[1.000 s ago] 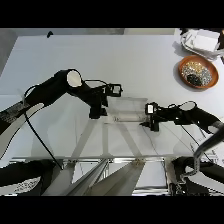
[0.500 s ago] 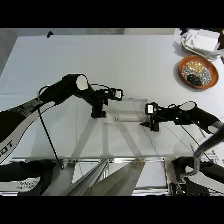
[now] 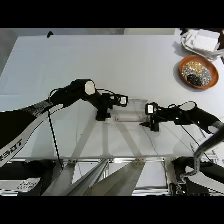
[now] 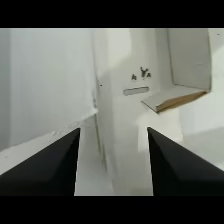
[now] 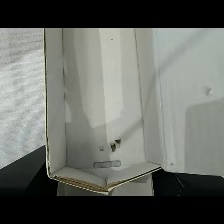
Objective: Fold the box and place the chain.
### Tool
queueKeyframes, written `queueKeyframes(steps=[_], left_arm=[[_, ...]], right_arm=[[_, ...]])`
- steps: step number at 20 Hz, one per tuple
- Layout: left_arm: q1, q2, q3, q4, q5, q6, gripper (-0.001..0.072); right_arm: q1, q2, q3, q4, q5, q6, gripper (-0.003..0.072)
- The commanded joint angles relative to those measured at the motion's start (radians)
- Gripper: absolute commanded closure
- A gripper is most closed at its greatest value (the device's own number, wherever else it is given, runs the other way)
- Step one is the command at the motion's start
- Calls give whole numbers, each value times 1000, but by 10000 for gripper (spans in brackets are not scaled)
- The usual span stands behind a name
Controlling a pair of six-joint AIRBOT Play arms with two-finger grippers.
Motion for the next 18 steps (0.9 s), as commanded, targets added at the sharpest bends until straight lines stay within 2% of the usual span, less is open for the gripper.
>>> queueKeyframes(steps=[1, 3, 5, 9, 11, 18], left_arm=[[-6, 2, -3, 2, -51, 44, 282], [-5, 2, -3, 26, -73, 43, 284], [-5, 2, -3, 31, -99, 44, 341], [-5, 2, -3, 16, -92, 51, 344], [-5, 2, -3, 14, -74, 51, 370], [-7, 2, -18, 21, 21, 53, 370]], right_arm=[[0, 1, 0, 0, 0, 0, 274], [0, 1, 0, 0, 0, 0, 274], [0, 1, 0, 0, 0, 0, 274], [0, 1, 0, 0, 0, 0, 274], [0, 1, 0, 0, 0, 0, 274], [0, 1, 0, 0, 0, 0, 274]])
